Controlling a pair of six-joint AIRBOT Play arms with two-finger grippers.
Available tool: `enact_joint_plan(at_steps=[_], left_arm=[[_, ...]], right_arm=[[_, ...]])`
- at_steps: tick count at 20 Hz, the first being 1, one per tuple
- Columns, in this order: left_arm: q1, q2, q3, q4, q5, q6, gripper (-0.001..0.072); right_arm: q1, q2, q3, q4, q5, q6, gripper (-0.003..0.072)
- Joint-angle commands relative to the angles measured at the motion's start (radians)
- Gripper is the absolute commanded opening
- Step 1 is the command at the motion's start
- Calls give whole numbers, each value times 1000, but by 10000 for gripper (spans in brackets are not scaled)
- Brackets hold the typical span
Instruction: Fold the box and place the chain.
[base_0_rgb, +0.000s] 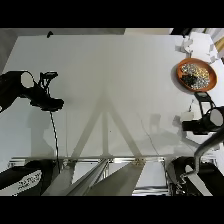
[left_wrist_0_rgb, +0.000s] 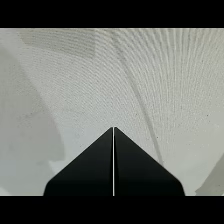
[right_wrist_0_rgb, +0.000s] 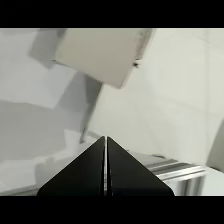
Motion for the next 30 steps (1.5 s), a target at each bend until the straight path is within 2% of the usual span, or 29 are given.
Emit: enact_joint_plan(at_steps=[1,3,4,5,6,7,10,13,15,18,21,22,23,24,25,27,30], left_arm=[[1,1,0,0,0,0,12],[1,0,0,0,0,0,12],[1,1,0,0,0,0,12],[1,1,0,0,0,0,12],[1,1,0,0,0,0,12],[1,1,0,0,-1,0,12],[1,1,0,0,0,0,12],[1,1,0,0,0,0,12],[1,1,0,0,0,0,12],[1,1,0,0,0,0,12],[1,1,0,0,0,0,12],[1,0,0,0,0,0,12],[1,1,0,0,0,0,12],[1,0,0,0,0,0,12],[1,1,0,0,0,0,12],[1,1,0,0,0,0,12],[1,1,0,0,0,0,12]], right_arm=[[-216,0,37,-123,-32,-152,12],[-300,-2,47,-133,-153,-162,24],[-332,-10,47,-137,-188,-182,143],[-365,-26,48,-140,-198,-185,382],[-393,-47,48,-148,-195,-185,550],[-419,-69,48,-166,-191,-185,616],[-488,-142,48,-269,-166,-151,615],[-541,-218,47,-279,-170,-151,612],[-562,-258,47,-338,-171,-115,608],[-579,-304,47,-389,-195,-94,512],[-579,-338,47,-380,-236,-46,371],[-579,-348,47,-380,-229,-46,283],[-579,-349,48,-379,-227,-46,150],[-574,-344,48,-378,-227,-47,52],[-561,-334,48,-377,-227,-47,15],[-509,-286,47,-363,-227,-53,14],[-401,-172,47,-142,-234,-58,14]])
